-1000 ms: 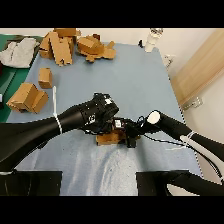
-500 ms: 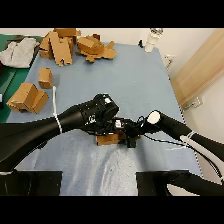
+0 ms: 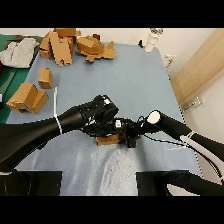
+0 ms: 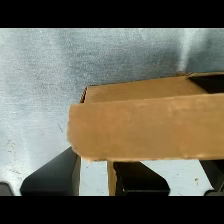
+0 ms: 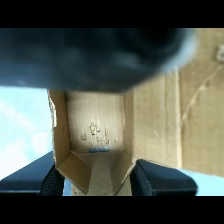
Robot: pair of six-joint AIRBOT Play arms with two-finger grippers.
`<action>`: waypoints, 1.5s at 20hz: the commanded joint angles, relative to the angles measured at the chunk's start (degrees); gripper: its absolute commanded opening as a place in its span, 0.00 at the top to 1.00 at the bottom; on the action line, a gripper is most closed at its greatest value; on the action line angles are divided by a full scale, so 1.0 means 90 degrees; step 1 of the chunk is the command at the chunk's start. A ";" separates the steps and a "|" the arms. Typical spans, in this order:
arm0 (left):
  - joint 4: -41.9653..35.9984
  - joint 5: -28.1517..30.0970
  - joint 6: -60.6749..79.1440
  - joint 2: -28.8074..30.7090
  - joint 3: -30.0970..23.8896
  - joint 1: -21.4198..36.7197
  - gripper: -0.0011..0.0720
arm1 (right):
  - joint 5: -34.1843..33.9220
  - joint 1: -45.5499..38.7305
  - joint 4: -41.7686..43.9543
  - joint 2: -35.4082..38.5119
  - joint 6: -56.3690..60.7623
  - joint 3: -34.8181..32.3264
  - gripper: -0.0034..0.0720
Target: Fold the box.
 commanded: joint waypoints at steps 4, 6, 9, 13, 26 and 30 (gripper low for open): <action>-0.0007 0.0163 -0.0058 -0.0005 -0.0041 -0.0002 0.67 | 0.0002 0.0002 0.0002 0.0002 0.0002 0.0000 0.24; -0.0015 0.0338 -0.0056 -0.0051 -0.0092 -0.0005 0.67 | 0.0002 0.0002 0.0002 0.0002 0.0002 0.0002 0.24; -0.0034 0.0430 -0.0058 -0.0257 -0.0092 -0.0005 0.67 | 0.0007 0.0002 0.0005 0.0002 0.0002 0.0002 0.24; -0.0131 0.0476 -0.0058 -0.0549 -0.0090 -0.0005 0.67 | 0.0007 0.0002 0.0005 0.0002 0.0002 0.0002 0.24; -0.0095 0.0933 -0.0937 -0.0653 -0.0092 -0.0002 0.65 | 0.0007 0.0002 0.0007 0.0002 0.0005 0.0002 0.24; -0.0090 0.0935 -0.0933 -0.0673 -0.0092 -0.0002 0.65 | 0.0002 0.0002 0.0005 0.0002 0.0002 0.0002 0.24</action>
